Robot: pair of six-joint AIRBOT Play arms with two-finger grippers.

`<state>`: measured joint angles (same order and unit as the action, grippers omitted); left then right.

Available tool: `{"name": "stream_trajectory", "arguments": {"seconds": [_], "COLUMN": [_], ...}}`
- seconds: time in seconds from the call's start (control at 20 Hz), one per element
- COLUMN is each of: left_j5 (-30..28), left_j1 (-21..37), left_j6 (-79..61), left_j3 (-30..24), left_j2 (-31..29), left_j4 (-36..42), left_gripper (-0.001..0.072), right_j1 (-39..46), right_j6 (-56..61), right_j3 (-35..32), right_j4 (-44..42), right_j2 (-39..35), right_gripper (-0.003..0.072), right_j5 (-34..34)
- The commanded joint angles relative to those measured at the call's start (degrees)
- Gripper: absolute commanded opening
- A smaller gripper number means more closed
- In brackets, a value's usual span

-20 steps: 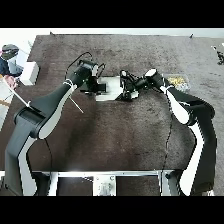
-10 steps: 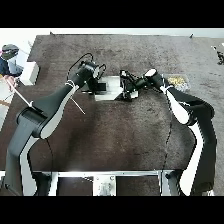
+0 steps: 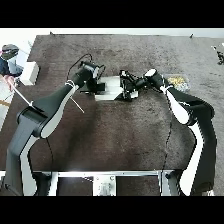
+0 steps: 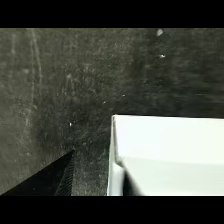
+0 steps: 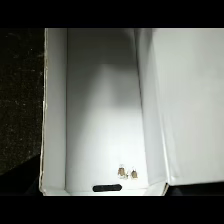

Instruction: Fold the box and place the chain.

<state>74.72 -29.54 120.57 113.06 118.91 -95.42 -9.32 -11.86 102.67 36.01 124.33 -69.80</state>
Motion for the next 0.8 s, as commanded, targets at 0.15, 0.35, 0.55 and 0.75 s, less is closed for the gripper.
{"name": "stream_trajectory", "arguments": {"seconds": [0.15,0.35,0.55,0.75], "left_j5": [2.54,2.25,2.49,-0.42], "left_j1": [0.13,0.48,2.47,4.66], "left_j6": [-8.15,-14.64,-18.78,-19.12], "left_j3": [3.37,3.58,3.61,3.54], "left_j2": [-1.05,-5.03,-11.23,-13.97], "left_j4": [1.31,1.27,0.72,-0.87], "left_gripper": [0.0317,0.0316,0.0315,0.0314], "right_j1": [0.00,-0.02,-0.02,-0.02], "right_j6": [0.07,0.04,0.04,0.04], "right_j3": [0.00,0.00,0.00,0.00], "right_j4": [-0.02,-0.02,-0.02,-0.02], "right_j2": [0.02,0.02,0.02,0.02], "right_gripper": [0.0451,0.0451,0.0451,0.0451], "right_j5": [-0.02,-0.07,-0.02,-0.04]}}
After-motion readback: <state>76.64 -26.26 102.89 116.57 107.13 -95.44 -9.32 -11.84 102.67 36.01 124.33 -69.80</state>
